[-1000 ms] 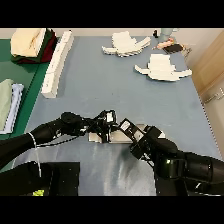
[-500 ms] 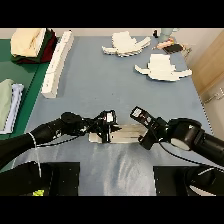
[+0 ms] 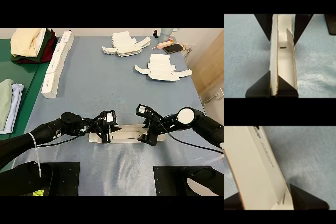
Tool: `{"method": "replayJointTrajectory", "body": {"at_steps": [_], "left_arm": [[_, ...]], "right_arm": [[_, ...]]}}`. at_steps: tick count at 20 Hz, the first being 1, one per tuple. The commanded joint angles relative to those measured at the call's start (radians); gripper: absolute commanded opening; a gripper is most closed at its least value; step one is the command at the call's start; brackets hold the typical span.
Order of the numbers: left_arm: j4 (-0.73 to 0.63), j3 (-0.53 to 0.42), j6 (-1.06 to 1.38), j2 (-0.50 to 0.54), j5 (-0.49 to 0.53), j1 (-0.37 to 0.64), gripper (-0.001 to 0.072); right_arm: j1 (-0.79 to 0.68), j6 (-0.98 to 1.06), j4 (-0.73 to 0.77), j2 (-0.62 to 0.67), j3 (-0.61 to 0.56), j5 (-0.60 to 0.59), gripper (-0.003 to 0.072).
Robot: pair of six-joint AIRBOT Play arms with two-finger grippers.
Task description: Fold the box.
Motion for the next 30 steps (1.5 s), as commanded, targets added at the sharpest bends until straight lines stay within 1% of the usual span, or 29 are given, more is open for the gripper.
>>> {"method": "replayJointTrajectory", "body": {"at_steps": [1,5,7,10,14,16,17,18,21,26,30], "left_arm": [[0.0,0.0,0.0,0.0,0.002,0.0,0.0014],[0.0,0.0,0.0,0.0,0.001,0.0,0.0014],[0.0,0.0,0.0,0.0,0.001,0.0,0.0015],[0.0,0.0,0.0,0.0,0.001,0.0,0.0014],[0.0,0.0,0.0,0.0,0.001,0.0,0.0014],[0.0,0.0,0.0,0.0,0.001,0.0,0.0014],[0.0,0.0,0.0,0.001,0.001,0.0,0.0014],[0.0,0.0,0.0,0.0,0.001,0.0,0.0014],[0.0,0.0,0.0,0.0,0.001,0.0,0.0014],[0.0,0.0,0.0,0.0,0.001,0.0,0.0014],[0.0,0.0,0.0,0.0,0.001,0.0,0.0014]], "right_arm": [[-0.04,-0.098,0.085,-0.053,0.0,0.037,0.072],[-0.04,-0.087,0.017,-0.041,0.0,0.047,0.0713],[-0.04,-0.1,0.015,-0.05,-0.001,0.048,0.0711],[-0.04,-0.249,0.068,-0.089,-0.001,0.048,0.071],[-0.092,-0.443,0.175,-0.131,-0.002,0.093,0.071],[-0.109,-0.481,0.19,-0.157,-0.004,0.11,0.0702],[-0.11,-0.491,0.194,-0.163,-0.012,0.111,0.0653],[-0.11,-0.491,0.195,-0.163,-0.023,0.105,0.0643],[-0.115,-0.491,0.203,-0.163,-0.051,0.086,0.0643],[-0.115,-0.491,0.201,-0.164,-0.053,0.051,0.0644],[-0.12,-0.49,0.202,-0.161,-0.053,0.064,0.0644]]}}
